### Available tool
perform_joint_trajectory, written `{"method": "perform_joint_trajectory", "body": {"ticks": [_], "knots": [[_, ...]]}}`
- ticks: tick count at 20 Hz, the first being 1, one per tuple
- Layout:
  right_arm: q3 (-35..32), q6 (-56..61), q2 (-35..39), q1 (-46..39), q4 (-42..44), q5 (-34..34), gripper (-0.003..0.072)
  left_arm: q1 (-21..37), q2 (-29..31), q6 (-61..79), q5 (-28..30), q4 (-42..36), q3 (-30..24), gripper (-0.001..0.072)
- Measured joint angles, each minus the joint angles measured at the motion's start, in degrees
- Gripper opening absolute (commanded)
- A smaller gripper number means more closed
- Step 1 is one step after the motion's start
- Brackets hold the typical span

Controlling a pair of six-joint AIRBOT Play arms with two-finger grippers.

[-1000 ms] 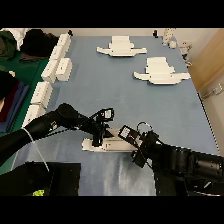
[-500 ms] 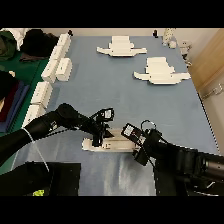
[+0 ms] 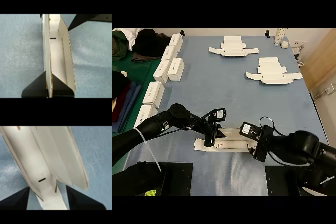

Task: Fold the box.

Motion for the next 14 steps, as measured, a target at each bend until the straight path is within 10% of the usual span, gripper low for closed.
{"method": "perform_joint_trajectory", "body": {"ticks": [6,14], "knots": [[-1.03,-32.11,-3.37,-15.63,22.29,1.14,0.0714,0.02,0.00,0.00,0.02,0.00,0.00,0.0015],[-3.54,-46.66,-7.37,-18.86,31.91,0.83,0.0713,0.02,0.00,0.00,0.00,0.00,0.00,0.0014]]}}
